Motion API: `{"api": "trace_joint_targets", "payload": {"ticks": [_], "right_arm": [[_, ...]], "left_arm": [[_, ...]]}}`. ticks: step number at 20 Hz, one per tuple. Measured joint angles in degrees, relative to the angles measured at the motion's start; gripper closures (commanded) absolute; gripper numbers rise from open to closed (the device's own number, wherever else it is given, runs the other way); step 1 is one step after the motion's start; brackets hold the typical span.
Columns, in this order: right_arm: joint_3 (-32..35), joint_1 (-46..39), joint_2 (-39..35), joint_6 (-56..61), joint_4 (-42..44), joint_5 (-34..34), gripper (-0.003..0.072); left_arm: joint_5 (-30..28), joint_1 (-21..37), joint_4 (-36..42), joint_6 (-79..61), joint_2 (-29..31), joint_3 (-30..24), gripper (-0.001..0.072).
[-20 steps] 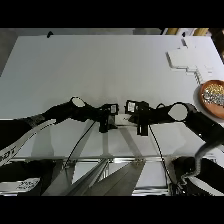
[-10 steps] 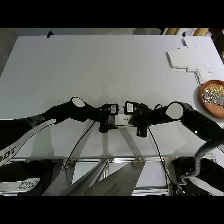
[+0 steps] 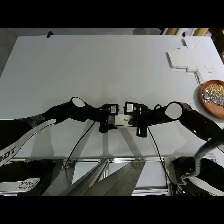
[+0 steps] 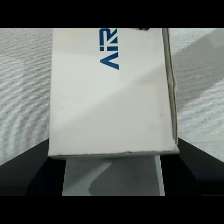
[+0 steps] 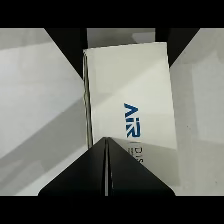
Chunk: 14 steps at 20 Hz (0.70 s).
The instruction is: Fold the box and place the chain.
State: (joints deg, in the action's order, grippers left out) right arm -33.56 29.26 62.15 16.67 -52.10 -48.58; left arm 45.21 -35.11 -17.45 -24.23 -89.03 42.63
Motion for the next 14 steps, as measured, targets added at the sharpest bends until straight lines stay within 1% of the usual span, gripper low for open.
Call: {"api": "trace_joint_targets", "payload": {"ticks": [5, 9, 11, 14], "right_arm": [[-0.3, 0.0, -1.2, 2.1, -0.7, -0.2, 0.0664], [-1.7, -0.4, -4.6, 8.0, -1.7, -0.2, 0.0665], [-2.1, -2.1, -6.9, 13.8, -4.8, -0.2, 0.0665], [-2.4, -7.2, -9.4, 25.0, -12.3, -2.2, 0.0664]], "left_arm": [[0.0, 0.0, 0.2, 0.2, 0.0, 0.0, 0.0628], [0.1, 0.0, 0.2, 0.2, 0.0, 0.0, 0.0628], [0.1, 0.0, 0.2, 0.2, 0.0, 0.0, 0.0628], [0.1, 0.0, 0.1, 0.2, 0.0, 0.0, 0.0628]]}}
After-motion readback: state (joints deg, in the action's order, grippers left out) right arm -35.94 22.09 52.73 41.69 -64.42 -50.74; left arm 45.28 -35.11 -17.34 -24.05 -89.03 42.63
